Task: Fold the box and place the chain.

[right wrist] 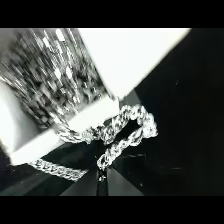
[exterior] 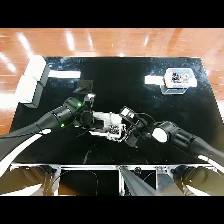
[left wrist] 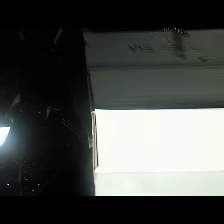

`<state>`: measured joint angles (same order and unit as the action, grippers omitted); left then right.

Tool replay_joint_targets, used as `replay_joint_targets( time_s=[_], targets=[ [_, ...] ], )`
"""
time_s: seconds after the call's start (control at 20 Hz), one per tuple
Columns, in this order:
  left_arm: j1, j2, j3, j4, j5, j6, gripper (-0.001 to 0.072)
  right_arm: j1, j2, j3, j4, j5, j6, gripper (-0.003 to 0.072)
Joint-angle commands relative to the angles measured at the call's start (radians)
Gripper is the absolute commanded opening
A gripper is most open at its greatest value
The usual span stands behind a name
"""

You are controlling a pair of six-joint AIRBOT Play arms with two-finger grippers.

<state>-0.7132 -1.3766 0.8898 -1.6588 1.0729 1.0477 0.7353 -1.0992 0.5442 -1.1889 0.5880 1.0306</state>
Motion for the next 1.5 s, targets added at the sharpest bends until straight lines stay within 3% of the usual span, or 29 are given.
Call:
replay_joint_targets(
  time_s=[0.0,0.3,0.55,0.75,1.05,1.3,1.45],
  targets=[
    [0.000,0.000,0.000,0.001,-0.001,0.000,0.0031,-0.011,0.105,0.015,0.003,0.084,0.046,0.0035],
    [0.000,0.000,0.000,0.001,0.000,0.000,0.0031,-0.011,0.284,0.205,0.003,0.206,0.074,0.0035],
    [0.000,0.000,0.000,0.000,-0.001,0.000,0.0031,0.030,0.286,0.423,0.032,0.212,0.062,0.0035],
    [0.000,0.000,0.000,0.000,-0.002,0.000,0.0031,0.061,0.286,0.525,0.033,0.185,0.058,0.0035],
    [0.000,0.000,0.000,0.000,-0.004,0.000,0.0030,0.064,0.282,0.552,0.040,0.102,0.058,0.0034],
    [0.000,0.000,0.000,0.000,-0.005,0.000,0.0031,0.064,0.206,0.546,0.100,0.290,0.059,0.0035],
    [0.000,0.000,0.000,0.000,-0.008,0.000,0.0031,0.064,0.130,0.511,0.093,0.330,0.058,0.0035]
  ],
)
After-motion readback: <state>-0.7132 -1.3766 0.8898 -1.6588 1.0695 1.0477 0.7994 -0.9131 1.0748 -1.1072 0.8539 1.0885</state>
